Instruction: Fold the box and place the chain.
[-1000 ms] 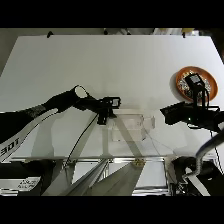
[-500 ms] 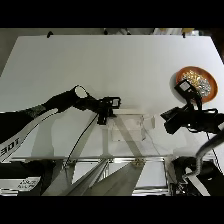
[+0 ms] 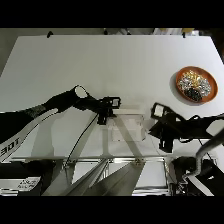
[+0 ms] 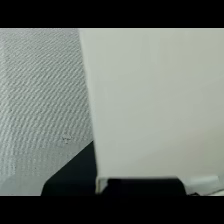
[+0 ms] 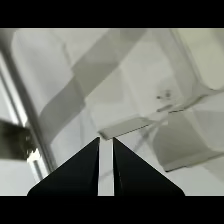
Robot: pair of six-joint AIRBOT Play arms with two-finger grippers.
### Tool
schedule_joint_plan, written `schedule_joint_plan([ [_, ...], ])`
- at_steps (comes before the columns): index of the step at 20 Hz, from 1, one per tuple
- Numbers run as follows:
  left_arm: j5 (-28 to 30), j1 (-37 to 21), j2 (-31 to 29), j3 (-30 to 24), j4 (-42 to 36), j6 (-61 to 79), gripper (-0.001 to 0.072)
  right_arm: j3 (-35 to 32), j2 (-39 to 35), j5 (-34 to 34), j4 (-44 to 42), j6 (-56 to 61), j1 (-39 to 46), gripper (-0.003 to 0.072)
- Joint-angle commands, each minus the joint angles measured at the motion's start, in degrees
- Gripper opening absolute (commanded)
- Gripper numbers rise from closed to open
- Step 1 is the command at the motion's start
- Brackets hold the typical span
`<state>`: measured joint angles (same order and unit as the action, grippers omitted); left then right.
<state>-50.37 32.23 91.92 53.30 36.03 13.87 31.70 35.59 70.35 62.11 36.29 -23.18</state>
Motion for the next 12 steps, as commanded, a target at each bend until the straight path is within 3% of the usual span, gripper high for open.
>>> schedule_joint_plan([
  [1,0.0,0.0,0.0,0.0,0.0,0.0,0.0013,-1.3,3.0,-3.5,5.3,-5.6,-8.2,0.0314],
  [3,0.0,0.0,0.0,0.0,0.0,0.0,0.0013,-4.5,2.8,-9.0,6.3,-5.6,-11.1,0.0526],
  [7,0.0,0.0,0.0,0.0,0.0,0.0,0.0013,-12.5,1.6,-19.8,10.4,-8.2,-16.9,0.0610],
  [9,0.0,0.0,0.0,0.0,0.0,0.0,0.0013,-16.1,1.5,-25.7,12.5,-10.4,-19.5,0.0688],
  [12,0.0,0.0,0.0,0.0,0.0,0.0,0.0013,-18.5,1.6,-32.0,12.6,-10.5,-22.0,0.0688],
])
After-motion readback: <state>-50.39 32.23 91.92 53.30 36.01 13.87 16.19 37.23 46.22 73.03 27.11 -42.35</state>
